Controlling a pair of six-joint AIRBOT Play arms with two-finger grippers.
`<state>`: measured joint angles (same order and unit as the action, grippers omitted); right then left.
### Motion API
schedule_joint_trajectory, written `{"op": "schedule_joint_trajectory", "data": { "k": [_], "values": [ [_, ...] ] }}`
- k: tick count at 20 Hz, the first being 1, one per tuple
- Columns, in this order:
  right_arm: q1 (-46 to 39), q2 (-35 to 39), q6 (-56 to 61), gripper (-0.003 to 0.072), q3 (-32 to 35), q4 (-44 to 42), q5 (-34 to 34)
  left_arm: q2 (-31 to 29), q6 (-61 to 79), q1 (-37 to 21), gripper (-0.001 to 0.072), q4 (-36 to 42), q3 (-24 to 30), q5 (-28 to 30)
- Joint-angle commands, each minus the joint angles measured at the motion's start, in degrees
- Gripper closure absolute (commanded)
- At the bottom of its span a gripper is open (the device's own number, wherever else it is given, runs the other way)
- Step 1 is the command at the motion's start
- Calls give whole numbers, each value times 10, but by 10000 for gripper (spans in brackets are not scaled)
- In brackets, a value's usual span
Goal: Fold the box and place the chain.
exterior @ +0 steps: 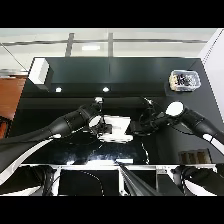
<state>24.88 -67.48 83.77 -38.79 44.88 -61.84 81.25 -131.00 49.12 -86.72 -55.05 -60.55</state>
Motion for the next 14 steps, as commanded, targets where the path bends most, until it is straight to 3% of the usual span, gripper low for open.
{"op": "schedule_joint_trajectory", "data": {
  "k": [1,5,11,13,14],
  "values": [
    [67,0,156,231,-31,103,53,0,0,0,684,0,0,0],
    [108,-7,282,232,-59,174,51,0,0,0,684,0,0,1],
    [156,-42,366,234,-106,249,14,0,0,0,684,0,0,1],
    [164,-49,378,330,-110,263,10,0,0,0,684,0,0,3],
    [167,-51,390,330,-110,269,11,0,0,0,684,0,0,4]
  ]
}}
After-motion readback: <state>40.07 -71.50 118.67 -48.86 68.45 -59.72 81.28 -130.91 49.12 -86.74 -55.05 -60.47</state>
